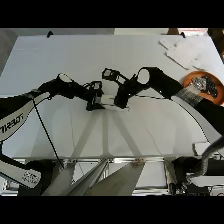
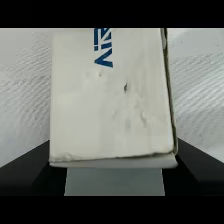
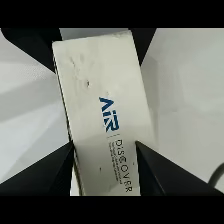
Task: Fold the box and place the chain.
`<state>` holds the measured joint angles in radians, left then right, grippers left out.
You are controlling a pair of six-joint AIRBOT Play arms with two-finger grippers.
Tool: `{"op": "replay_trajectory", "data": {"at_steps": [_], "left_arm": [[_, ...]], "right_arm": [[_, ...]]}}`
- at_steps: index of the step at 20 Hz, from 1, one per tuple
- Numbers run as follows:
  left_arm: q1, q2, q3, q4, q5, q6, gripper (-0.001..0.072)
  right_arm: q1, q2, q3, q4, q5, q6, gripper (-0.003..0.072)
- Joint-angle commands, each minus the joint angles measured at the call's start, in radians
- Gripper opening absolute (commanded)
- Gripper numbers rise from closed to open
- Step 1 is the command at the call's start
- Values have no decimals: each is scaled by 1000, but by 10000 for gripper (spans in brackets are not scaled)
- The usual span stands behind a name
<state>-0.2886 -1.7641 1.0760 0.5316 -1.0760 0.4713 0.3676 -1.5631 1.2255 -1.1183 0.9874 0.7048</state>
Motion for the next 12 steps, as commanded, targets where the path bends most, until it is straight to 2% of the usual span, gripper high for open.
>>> {"op": "replay_trajectory", "data": {"at_steps": [1,3,4,5,7,8,11,12], "left_arm": [[0,0,0,0,2,0,376],[0,0,0,0,3,0,376],[0,0,0,0,3,0,376],[0,0,0,0,3,0,376],[0,0,0,0,3,0,376],[0,0,0,0,3,0,376],[0,0,0,0,3,0,376],[0,0,0,0,3,0,376]], "right_arm": [[1,21,-1,-3,40,6,423],[1,48,-1,-2,30,6,417],[1,63,-1,-1,26,14,392],[0,77,-1,5,14,53,324],[0,102,-3,38,-10,113,48],[0,117,-17,91,-51,111,10],[0,161,-113,290,-220,110,8],[0,164,-148,341,-244,110,8]]}}
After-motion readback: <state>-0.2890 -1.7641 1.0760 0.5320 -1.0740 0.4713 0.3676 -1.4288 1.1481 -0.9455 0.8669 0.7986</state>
